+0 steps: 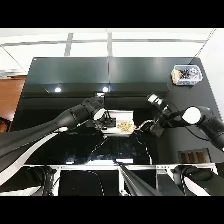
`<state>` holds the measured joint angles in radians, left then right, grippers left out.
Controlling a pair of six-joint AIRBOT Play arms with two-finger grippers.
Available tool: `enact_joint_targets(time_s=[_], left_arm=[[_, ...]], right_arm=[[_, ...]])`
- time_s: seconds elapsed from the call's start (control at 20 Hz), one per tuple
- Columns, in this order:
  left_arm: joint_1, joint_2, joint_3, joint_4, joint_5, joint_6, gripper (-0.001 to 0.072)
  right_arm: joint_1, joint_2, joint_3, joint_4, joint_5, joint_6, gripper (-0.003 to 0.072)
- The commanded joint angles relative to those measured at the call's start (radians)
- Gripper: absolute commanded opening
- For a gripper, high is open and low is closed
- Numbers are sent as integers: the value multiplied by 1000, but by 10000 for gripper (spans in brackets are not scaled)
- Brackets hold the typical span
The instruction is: Fold the box and place the chain.
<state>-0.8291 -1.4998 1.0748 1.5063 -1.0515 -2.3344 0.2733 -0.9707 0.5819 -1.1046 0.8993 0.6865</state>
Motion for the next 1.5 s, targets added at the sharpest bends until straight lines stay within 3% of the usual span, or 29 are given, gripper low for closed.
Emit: enact_joint_targets(time_s=[0.0, 0.2, 0.55, 0.85, 1.05, 1.15, 1.45], left_arm=[[0, 0, 0, 0, 1, 0, 28], [0, 0, 0, 0, 1, 0, 28], [0, 0, 0, 0, 0, 0, 28], [0, 0, 0, 0, 1, 0, 28], [0, 0, 0, 0, 1, 0, 28], [0, 0, 0, 0, 1, 0, 28], [0, 0, 0, 0, 0, 0, 28]], right_arm=[[37, -42, -32, 206, -101, -528, 693], [36, -146, -32, 285, -105, -773, 693], [36, -209, -32, 280, -202, -800, 693], [36, -215, -32, 229, -169, -767, 691], [36, -215, -32, 164, -84, -691, 393], [36, -214, -32, 132, -32, -673, 14], [36, -150, -25, 132, 32, -514, 22]])
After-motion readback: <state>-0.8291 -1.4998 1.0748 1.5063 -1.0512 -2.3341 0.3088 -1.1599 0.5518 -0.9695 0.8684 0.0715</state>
